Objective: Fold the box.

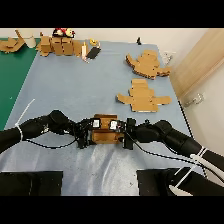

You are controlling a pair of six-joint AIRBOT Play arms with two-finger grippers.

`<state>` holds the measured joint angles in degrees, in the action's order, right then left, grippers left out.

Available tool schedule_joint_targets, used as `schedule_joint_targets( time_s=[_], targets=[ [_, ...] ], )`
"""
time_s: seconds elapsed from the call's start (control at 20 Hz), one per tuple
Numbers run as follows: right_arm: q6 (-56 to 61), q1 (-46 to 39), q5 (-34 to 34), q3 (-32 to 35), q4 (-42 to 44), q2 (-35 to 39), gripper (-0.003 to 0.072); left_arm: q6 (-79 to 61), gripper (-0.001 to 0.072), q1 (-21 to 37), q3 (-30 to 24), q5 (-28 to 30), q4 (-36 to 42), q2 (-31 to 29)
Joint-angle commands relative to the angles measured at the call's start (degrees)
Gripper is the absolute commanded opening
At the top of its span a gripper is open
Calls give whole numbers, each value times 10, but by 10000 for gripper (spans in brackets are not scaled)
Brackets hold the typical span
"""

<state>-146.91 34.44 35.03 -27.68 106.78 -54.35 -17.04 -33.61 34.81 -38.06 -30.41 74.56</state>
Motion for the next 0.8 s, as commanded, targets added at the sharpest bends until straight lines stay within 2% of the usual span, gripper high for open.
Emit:
schedule_joint_targets(
  time_s=[0.0, 0.1, 0.3, 0.35, 0.4, 0.75],
  targets=[
    [-12, 6, -3, 0, 15, -3, 396, 0, 530, 0, 0, 0, 0, 0],
    [-12, 12, -1, 0, 16, -3, 217, 0, 530, 0, 0, 0, 0, 0],
    [-12, 30, 6, 0, 17, -3, 211, 0, 529, 0, 0, 0, 0, 0],
    [-13, 31, 5, 0, 17, -3, 192, 0, 529, 0, 0, 0, 0, 0],
    [-15, 31, 3, 0, 17, -3, 116, 0, 529, 0, 0, 0, 0, 0],
    [-47, 35, -46, 0, 21, -16, 110, 0, 530, 0, 0, 0, 0, 0]
  ],
)
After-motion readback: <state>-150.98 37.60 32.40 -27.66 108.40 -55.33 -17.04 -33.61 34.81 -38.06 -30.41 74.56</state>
